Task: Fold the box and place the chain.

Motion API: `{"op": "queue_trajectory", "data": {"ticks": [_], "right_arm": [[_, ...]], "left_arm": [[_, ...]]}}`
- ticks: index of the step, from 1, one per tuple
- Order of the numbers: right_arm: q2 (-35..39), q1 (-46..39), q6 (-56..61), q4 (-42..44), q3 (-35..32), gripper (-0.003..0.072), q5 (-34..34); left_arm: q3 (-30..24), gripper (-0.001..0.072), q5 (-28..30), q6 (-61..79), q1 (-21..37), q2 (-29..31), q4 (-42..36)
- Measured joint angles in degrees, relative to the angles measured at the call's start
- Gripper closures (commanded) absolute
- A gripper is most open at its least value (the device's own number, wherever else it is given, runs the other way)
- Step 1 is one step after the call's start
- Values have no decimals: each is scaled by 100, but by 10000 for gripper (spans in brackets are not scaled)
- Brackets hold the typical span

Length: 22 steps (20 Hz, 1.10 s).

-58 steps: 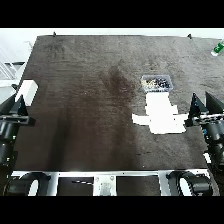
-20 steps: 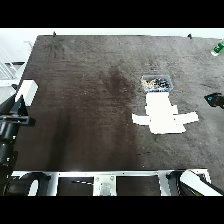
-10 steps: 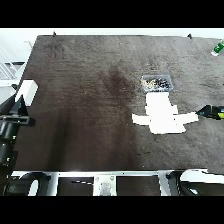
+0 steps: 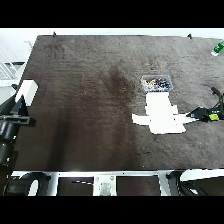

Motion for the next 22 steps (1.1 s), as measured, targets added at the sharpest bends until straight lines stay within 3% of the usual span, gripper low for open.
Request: {"op": "queue_trajectory", "data": {"ticks": [2,3,4,6,8,9,14,22], "right_arm": [[-107,70,-44,101,2,230,114],[-144,118,-83,120,2,323,146],[-170,162,-118,146,2,335,175],[-201,243,-170,190,2,449,205],[-219,293,-210,208,-20,641,221],[-225,308,-229,240,-35,675,234],[-225,348,-291,544,-278,679,376],[216,1226,-629,2264,-1648,680,232]], "left_arm": [[0,453,-2,-2,2,0,0],[0,453,-2,-2,0,0,0],[0,453,-2,-2,0,0,0],[0,453,-2,-2,2,0,2],[0,453,-2,-2,0,0,2],[0,453,-2,-2,0,0,0],[0,453,-11,-20,0,0,0],[2,452,-157,-636,0,-48,-15]]}}
